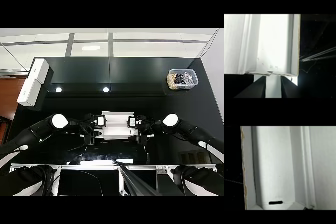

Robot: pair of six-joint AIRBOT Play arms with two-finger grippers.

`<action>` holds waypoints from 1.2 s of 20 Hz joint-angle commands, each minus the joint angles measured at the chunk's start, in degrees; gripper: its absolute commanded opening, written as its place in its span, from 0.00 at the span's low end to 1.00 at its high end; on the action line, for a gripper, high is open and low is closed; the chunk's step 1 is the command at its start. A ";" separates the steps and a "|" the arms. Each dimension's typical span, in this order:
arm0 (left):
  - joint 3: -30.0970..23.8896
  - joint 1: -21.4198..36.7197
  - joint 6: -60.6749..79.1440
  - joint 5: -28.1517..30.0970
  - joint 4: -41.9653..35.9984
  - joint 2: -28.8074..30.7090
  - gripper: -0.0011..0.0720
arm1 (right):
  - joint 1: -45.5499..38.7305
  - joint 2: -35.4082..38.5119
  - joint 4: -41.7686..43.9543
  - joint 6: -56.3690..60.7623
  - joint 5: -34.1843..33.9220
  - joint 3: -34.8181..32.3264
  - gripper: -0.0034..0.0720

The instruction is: Fold the box and place the chain.

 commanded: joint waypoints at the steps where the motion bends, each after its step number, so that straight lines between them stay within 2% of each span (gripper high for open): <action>1: -0.02 -0.22 0.09 0.52 -4.50 -0.31 0.31 | 0.02 -0.04 0.00 0.00 0.02 0.00 0.67; 5: 0.00 -2.51 1.53 1.07 -11.26 -2.60 0.31 | 0.02 -0.04 0.00 0.00 0.04 0.00 0.67; 8: 0.28 -3.76 1.53 1.07 -10.93 -4.15 0.31 | 0.02 -0.04 0.00 0.00 0.02 0.00 0.67; 10: 0.35 -3.50 1.53 1.05 -10.93 -4.02 0.12 | 0.02 -0.04 0.00 0.00 0.04 0.00 0.67; 12: 0.35 -3.50 1.53 0.79 -10.82 -4.02 0.11 | 0.02 -0.04 0.00 0.00 0.02 0.00 0.67; 13: 0.35 -3.48 1.51 1.01 -10.84 -4.02 0.20 | 0.02 -0.04 0.00 0.00 0.02 0.00 0.67; 14: 0.35 -3.48 1.51 1.16 -10.86 -4.02 0.52 | 0.02 -0.04 0.00 0.00 0.02 0.00 0.67; 15: 0.35 -3.45 1.53 1.33 -10.86 -4.02 0.62 | 0.02 -0.04 0.00 0.00 0.02 0.00 0.67; 16: 0.35 -3.45 1.53 1.14 -10.86 -4.02 0.53 | 0.02 -0.04 0.00 0.00 0.02 0.00 0.67; 18: 0.79 -3.45 1.53 0.59 -10.69 -4.00 0.15 | 0.02 -0.04 0.00 0.00 0.02 0.00 0.67; 19: 1.55 -3.30 1.51 0.15 -10.19 -3.89 0.08 | 0.02 -0.04 0.00 0.00 0.02 0.00 0.67; 20: 2.71 -3.08 1.44 -1.05 -8.02 -3.30 0.05 | 0.02 -0.04 0.00 0.00 0.02 0.00 0.67; 24: 4.98 1.53 -6.82 -7.13 1.49 3.15 0.05 | 0.02 -0.04 0.02 0.00 0.02 0.00 0.67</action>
